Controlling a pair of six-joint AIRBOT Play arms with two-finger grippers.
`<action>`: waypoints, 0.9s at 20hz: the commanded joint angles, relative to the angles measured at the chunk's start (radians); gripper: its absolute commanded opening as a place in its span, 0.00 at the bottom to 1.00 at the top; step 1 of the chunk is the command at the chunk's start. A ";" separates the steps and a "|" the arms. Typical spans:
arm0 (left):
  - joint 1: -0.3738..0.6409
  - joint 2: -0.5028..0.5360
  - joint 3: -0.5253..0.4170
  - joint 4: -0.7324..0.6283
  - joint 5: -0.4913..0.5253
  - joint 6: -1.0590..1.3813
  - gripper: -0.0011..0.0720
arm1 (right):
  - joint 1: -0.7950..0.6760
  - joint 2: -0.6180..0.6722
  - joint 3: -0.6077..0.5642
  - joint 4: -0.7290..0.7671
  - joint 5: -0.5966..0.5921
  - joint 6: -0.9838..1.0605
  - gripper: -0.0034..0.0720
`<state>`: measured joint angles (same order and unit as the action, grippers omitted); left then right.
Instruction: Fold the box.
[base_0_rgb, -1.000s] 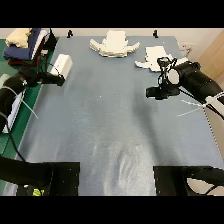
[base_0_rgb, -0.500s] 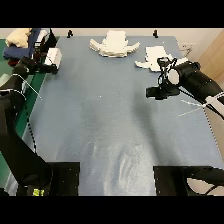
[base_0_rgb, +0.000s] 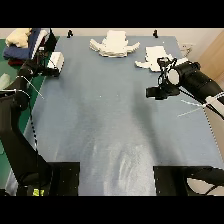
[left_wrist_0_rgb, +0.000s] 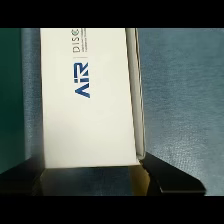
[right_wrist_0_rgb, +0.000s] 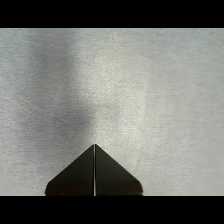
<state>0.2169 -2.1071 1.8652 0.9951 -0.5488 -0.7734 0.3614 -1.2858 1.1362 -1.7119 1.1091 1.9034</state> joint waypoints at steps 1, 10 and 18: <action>0.000 -0.004 0.003 -0.003 -0.001 0.006 0.50 | 0.000 -0.001 0.001 0.000 0.000 0.000 0.05; 0.009 0.001 0.003 0.005 -0.042 -0.004 0.97 | 0.000 -0.001 0.001 0.000 0.000 0.000 0.05; 0.094 0.216 0.004 0.201 -0.554 -0.194 0.97 | 0.000 -0.001 0.001 0.000 0.000 0.000 0.05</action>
<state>0.2867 -1.9709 1.8679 1.1393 -0.9092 -0.9100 0.3614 -1.2858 1.1362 -1.7123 1.1091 1.9034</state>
